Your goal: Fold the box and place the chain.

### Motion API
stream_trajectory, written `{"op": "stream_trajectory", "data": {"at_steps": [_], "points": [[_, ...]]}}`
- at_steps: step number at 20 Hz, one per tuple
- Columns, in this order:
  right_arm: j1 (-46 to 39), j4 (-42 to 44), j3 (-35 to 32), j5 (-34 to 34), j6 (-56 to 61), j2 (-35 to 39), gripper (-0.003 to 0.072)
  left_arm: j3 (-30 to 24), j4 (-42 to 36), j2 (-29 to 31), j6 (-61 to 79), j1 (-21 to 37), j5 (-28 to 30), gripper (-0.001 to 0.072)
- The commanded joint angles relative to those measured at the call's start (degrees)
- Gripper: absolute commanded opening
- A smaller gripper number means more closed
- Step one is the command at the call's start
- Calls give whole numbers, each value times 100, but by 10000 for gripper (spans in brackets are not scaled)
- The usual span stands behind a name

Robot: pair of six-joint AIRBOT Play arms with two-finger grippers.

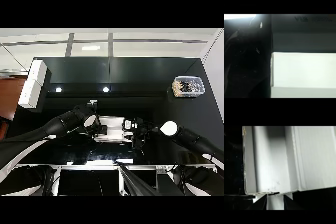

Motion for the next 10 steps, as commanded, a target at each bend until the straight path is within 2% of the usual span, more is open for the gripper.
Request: {"op": "stream_trajectory", "data": {"at_steps": [1, 4, 10], "points": [[214, 208, 4, -264, 2, -66, 238, -2, -4, -4, 0, 2, 9, 33], [400, 428, 2, -625, 2, -79, 238, -2, -4, -4, 0, 2, 9, 33], [409, 809, 2, -619, 4, -199, 238, -2, -7, -4, 0, 2, 7, 33]]}}
